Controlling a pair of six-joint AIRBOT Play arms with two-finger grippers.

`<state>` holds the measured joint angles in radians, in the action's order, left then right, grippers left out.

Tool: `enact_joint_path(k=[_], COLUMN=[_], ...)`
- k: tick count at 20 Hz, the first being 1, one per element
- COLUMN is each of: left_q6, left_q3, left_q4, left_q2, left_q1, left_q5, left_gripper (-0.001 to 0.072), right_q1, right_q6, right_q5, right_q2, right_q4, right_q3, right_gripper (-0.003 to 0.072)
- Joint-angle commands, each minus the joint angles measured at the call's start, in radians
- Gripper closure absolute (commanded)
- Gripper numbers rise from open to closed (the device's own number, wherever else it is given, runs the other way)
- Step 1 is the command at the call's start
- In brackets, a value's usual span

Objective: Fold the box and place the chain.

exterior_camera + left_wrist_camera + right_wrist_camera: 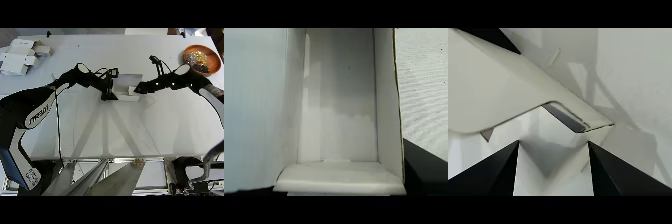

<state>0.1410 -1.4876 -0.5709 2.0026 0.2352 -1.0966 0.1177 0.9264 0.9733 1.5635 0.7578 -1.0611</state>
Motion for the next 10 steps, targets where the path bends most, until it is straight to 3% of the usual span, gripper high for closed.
enact_joint_path(k=[1, 4, 8, 10], left_q6=[0.000, 0.000, 0.000, 0.000], left_q3=[0.000, 0.000, 0.000, 0.000], left_q4=[0.001, 0.001, 0.001, 0.001], left_q2=[0.000, 0.000, 0.000, 0.000], left_q1=[0.000, 0.000, 0.000, 0.000], left_q5=[0.001, 0.001, 0.001, 0.001], left_gripper=[0.0332, 0.0332, 0.0332, 0.0332], right_q1=[0.023, 0.048, 0.118, 0.144], right_q6=[0.153, 0.252, 0.442, 0.497], right_q5=[-0.032, -0.030, -0.010, -0.008], right_q2=[0.000, -0.001, -0.001, -0.001], right_q4=[0.136, 0.243, 0.497, 0.529], right_q3=[-0.019, -0.074, -0.135, -0.138], right_gripper=[0.0210, 0.0211, 0.0211, 0.0211])
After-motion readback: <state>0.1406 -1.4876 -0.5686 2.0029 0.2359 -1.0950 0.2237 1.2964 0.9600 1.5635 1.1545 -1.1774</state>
